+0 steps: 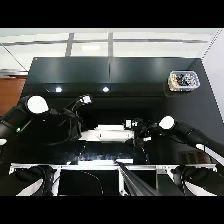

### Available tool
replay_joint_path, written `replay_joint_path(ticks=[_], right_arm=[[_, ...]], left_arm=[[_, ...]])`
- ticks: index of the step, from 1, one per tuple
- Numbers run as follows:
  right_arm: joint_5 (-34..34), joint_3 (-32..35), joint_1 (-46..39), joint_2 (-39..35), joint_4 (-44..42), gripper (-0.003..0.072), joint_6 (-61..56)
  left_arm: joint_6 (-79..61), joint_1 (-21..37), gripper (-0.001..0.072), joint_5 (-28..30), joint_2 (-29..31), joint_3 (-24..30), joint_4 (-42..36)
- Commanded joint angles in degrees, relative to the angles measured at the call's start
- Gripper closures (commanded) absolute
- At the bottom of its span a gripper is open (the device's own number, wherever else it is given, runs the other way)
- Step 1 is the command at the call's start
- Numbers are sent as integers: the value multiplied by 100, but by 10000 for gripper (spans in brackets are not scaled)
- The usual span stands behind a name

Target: Fold the box and place the chain.

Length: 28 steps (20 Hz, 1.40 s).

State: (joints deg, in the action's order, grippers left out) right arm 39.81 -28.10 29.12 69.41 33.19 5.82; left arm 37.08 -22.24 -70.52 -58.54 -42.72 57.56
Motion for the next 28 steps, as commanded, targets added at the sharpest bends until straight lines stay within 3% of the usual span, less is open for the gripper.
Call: replay_joint_path(ticks=[1,2,3,8,10,12,14,18,25,28], right_arm=[[0,4,4,2,0,211,2],[0,4,4,2,0,312,0],[0,4,4,2,0,332,2],[0,4,4,2,0,332,0],[0,4,4,2,0,332,0],[0,4,4,2,0,332,0],[0,4,4,2,0,332,0],[-2,4,4,4,0,332,0],[-2,4,4,4,-2,332,0],[-4,4,4,4,-2,332,0]], left_arm=[[852,-166,686,-719,269,260,-951],[833,-372,686,-310,278,420,-1283],[833,-584,686,216,278,560,-1434],[831,-1069,684,3554,258,872,-1821],[828,-1102,684,4586,164,872,-1812],[831,-1102,684,5191,-63,870,-1814],[828,-1102,684,5090,-387,868,-1799],[474,-1113,684,4039,-944,868,-1755],[468,-1078,684,3609,-1034,796,-1401],[498,-953,684,2868,-885,496,-800]])
